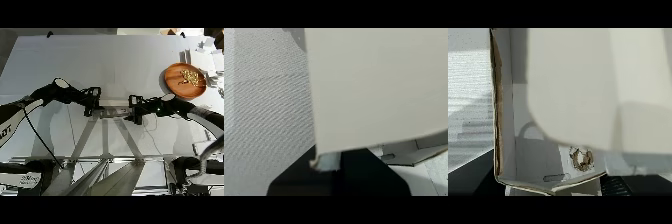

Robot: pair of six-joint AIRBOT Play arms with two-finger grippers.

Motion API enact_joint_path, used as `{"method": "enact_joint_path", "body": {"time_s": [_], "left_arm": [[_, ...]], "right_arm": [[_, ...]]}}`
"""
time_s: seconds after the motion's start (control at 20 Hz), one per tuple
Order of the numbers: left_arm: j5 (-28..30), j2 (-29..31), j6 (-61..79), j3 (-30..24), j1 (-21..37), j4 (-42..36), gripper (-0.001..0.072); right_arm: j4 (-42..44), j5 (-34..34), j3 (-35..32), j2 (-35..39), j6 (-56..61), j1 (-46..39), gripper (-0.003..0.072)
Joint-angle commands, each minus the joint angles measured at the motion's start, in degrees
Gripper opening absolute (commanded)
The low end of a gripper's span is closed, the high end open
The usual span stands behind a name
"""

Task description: Fold the box and place the chain.

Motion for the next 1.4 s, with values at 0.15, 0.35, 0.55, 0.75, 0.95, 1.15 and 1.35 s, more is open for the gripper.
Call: {"method": "enact_joint_path", "body": {"time_s": [0.15, 0.35, 0.55, 0.75, 0.95, 1.15, 1.35], "left_arm": [[-0.02, -0.02, 0.0, 0.02, -0.04, 0.0, 0.0008], [-0.02, -0.02, 0.0, 0.02, -0.04, -0.02, 0.0008], [-0.61, -0.02, 0.0, 0.02, -0.07, -0.15, 0.0008], [-0.79, -0.02, 0.0, 0.02, -0.07, -0.24, 0.0008], [-0.83, -0.02, -0.02, 0.02, -0.07, -0.22, 0.0008], [0.07, 0.09, 0.02, 0.02, -0.04, -0.7, 0.0046], [0.07, 0.15, 0.0, 0.02, 0.07, -0.68, 0.0353]], "right_arm": [[0.04, -0.07, 0.07, -0.02, 0.02, 0.04, 0.0512], [0.04, -0.07, 0.07, -0.02, 0.02, 0.04, 0.0512], [0.04, -0.07, 0.07, -0.02, 0.02, 0.04, 0.0512], [0.04, -0.04, 0.07, -0.02, 0.02, 0.04, 0.0512], [0.04, -0.07, 0.07, -0.02, 0.02, 0.04, 0.0512], [0.04, -0.07, 0.07, -0.02, 0.02, 0.04, 0.0512], [0.04, -0.07, 0.07, -0.02, 0.02, 0.04, 0.0512]]}}
